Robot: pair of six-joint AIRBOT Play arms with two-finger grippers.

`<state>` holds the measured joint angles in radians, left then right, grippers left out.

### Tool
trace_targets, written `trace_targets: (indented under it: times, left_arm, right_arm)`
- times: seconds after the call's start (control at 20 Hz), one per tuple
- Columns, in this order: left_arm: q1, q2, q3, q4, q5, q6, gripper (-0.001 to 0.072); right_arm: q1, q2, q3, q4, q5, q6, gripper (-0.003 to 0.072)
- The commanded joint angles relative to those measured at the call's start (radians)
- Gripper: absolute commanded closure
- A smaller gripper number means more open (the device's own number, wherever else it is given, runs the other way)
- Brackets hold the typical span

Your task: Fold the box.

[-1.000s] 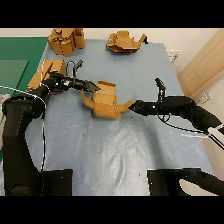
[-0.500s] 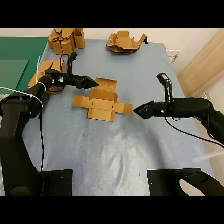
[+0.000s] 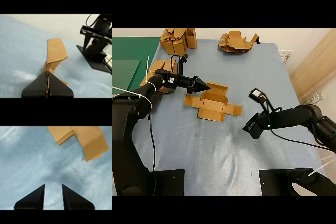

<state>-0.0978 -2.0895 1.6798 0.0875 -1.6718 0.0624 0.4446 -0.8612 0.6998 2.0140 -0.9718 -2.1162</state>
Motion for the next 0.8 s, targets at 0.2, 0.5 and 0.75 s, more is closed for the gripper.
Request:
trace_targets:
  times: [0.2,0.5,0.75]
  left_arm:
    - [0.006,0.15,-0.264,-0.137,0.198,0.211,0.07]
    - [0.018,0.188,-0.348,-0.063,0.145,0.272,0.0697]
    - [0.008,0.188,-0.348,0.07,0.148,0.278,0.0693]
  right_arm:
    - [0.075,-0.013,0.001,-0.092,0.076,0.051,0.034]
    - [0.107,-0.026,0.001,-0.091,0.1,-0.112,0.0339]
    - [0.235,-0.074,0.001,-0.236,0.182,-0.286,0.0255]
